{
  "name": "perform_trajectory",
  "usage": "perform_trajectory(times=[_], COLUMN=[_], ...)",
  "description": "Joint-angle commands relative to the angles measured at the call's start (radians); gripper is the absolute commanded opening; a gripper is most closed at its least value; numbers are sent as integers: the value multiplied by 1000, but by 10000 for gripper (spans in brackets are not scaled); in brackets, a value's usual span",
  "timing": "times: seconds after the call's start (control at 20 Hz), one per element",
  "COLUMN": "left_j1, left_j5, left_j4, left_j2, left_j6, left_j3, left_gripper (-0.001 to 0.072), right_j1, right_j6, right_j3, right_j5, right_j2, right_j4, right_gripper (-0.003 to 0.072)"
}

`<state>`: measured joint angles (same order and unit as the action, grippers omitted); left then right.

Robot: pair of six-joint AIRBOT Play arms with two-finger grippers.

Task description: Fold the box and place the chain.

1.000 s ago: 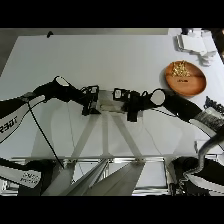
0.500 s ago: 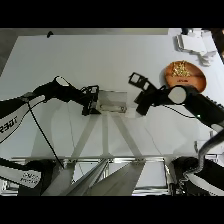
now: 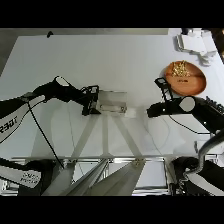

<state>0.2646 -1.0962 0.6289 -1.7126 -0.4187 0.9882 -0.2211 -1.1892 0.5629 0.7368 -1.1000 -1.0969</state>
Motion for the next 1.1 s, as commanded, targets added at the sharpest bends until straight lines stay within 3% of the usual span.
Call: perform_trajectory(times=[0.0,0.25,0.85,0.95,1.05], left_j1=[-1,-1,-1,-1,-1], left_j5=[0,0,1,1,0], left_j4=[0,0,0,0,0], left_j2=[1,1,1,1,1], left_j6=[0,0,0,0,0], left_j3=[0,0,0,0,0], left_gripper=[76,76,76,76,76], right_j1=[11,10,10,10,8], right_j6=[27,258,433,431,430], right_j3=[-35,-35,-35,-35,-35], right_j5=[-47,-19,117,114,113], right_j2=[-87,-199,-157,-151,-151], right_j4=[224,615,916,949,954], right_gripper=[-2,-3,14,209,216])
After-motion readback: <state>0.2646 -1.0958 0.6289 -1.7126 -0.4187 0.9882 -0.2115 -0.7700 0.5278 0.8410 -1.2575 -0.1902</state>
